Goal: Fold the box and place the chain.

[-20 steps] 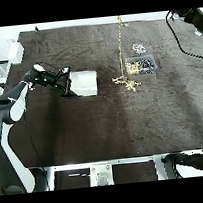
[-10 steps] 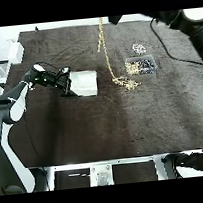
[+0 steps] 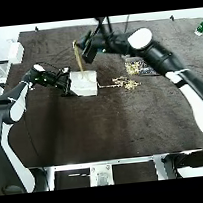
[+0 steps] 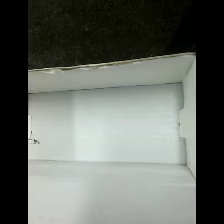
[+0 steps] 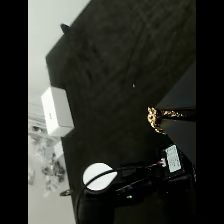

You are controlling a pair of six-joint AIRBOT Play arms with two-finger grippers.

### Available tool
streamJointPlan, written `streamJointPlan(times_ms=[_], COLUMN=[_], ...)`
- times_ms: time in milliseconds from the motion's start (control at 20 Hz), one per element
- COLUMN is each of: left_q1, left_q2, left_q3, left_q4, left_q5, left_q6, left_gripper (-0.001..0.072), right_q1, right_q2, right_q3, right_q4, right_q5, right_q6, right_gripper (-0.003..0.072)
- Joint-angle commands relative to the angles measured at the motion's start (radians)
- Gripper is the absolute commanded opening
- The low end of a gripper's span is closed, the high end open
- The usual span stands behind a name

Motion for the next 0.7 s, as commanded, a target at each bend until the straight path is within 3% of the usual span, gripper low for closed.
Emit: streamJointPlan(times_ms=[0,200,250,300,350,500,650], left_q1=[0.000,0.000,0.000,0.000,0.000,0.000,0.000], left_q2=[0.000,0.000,0.000,0.000,0.000,0.000,0.000], left_q3=[0.001,0.001,0.001,0.001,0.001,0.001,0.001], left_q4=[0.000,0.000,0.000,0.000,0.000,0.000,0.000], left_q5=[0.000,0.000,0.000,0.000,0.000,0.000,0.000], left_q6=[0.000,0.000,0.000,0.000,0.000,0.000,0.000], left_gripper=[0.0555,0.0556,0.0555,0.0556,0.0556,0.0556,0.0556], right_q1=[0.019,0.013,0.006,-0.001,-0.010,-0.074,-0.186], right_q2=[-0.095,-0.197,-0.197,-0.187,-0.172,-0.103,-0.088], right_q3=[-0.006,-0.006,-0.005,-0.005,-0.005,-0.005,-0.009], right_q4=[0.009,0.003,-0.012,-0.033,-0.068,-0.262,-0.300], right_q5=[0.002,0.052,0.078,0.098,0.109,0.203,0.353], right_q6=[0.022,0.043,0.043,0.041,0.040,0.058,0.062], right_gripper=[0.0015,0.0019,0.0119,0.0381,0.0520,0.0517,0.0514])
